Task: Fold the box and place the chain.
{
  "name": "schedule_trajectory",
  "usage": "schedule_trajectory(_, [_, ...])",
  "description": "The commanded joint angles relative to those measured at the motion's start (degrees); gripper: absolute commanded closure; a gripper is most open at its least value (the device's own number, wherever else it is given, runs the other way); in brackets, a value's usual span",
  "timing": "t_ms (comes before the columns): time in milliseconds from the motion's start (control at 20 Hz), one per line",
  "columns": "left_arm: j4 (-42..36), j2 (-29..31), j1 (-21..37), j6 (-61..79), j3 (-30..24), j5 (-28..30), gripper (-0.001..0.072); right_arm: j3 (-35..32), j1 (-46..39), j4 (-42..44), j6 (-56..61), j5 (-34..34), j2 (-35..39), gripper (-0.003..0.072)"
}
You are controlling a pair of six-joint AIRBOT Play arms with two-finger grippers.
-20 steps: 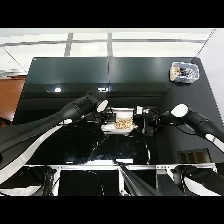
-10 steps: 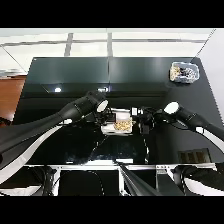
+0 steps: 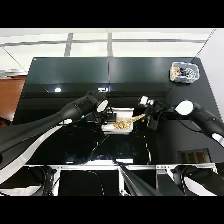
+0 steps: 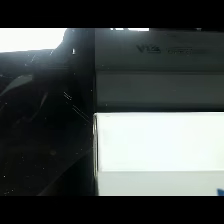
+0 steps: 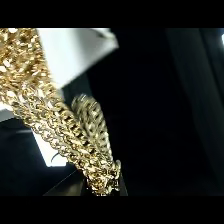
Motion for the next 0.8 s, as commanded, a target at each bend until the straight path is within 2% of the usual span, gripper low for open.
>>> schedule_trajectory(0, [0.0,0.0,0.0,0.1,0.0,-0.1,0.0682,0.3,-1.4,-3.7,15.3,4.5,10.2,0.0674])
schedule_trajectory(150, [0.0,0.0,0.0,0.1,0.0,-0.1,0.0682,3.4,-1.4,1.8,21.5,12.2,16.6,0.0674])
schedule_trajectory(250, [0.0,0.0,0.0,0.1,0.0,0.0,0.0682,6.6,-1.4,7.7,25.2,15.7,17.2,0.0673])
schedule_trajectory(450, [0.0,0.0,0.0,0.1,0.0,-0.1,0.0682,7.8,-0.9,29.0,25.7,15.3,17.0,0.0672])
schedule_trajectory(550, [0.0,0.0,0.0,0.1,0.0,0.0,0.0681,7.7,1.5,29.7,25.8,13.1,16.5,0.0672])
schedule_trajectory(750, [0.0,0.0,0.0,0.1,0.0,0.0,0.0682,6.0,6.6,23.9,28.2,11.0,10.0,0.0671])
